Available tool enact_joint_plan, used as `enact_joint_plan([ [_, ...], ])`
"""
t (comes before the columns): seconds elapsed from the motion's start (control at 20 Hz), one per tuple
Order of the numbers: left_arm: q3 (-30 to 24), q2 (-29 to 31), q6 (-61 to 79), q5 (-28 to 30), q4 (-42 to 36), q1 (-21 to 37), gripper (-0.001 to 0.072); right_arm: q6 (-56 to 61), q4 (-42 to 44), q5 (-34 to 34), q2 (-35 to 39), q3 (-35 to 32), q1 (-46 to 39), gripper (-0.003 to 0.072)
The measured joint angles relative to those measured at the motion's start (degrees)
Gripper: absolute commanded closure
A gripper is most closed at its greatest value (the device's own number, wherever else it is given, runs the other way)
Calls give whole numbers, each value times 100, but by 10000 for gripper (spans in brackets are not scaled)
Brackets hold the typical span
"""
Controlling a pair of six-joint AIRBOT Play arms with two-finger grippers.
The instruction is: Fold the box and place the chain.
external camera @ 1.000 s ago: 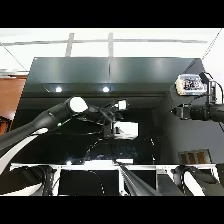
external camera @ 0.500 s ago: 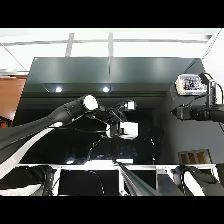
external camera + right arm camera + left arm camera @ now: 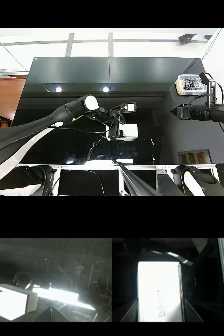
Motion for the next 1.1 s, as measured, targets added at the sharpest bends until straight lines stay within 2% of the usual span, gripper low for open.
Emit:
enact_joint_plan([
  [0.4, 0, 0, -127, 13, 186, -245, -4, 0, 0, -2, 0, 0, 0, 670],
  [1.0, -2, -66, -866, 804, 1379, -809, 4, 4, -2, -17, 0, 0, 0, 670],
  [1.05, -4, -74, -874, 911, 1449, -857, 36, 4, 0, -20, 0, 0, 0, 670],
  [1.1, -7, -83, -890, 1049, 1523, -914, 152, 4, -2, -24, 0, 0, 0, 670],
])
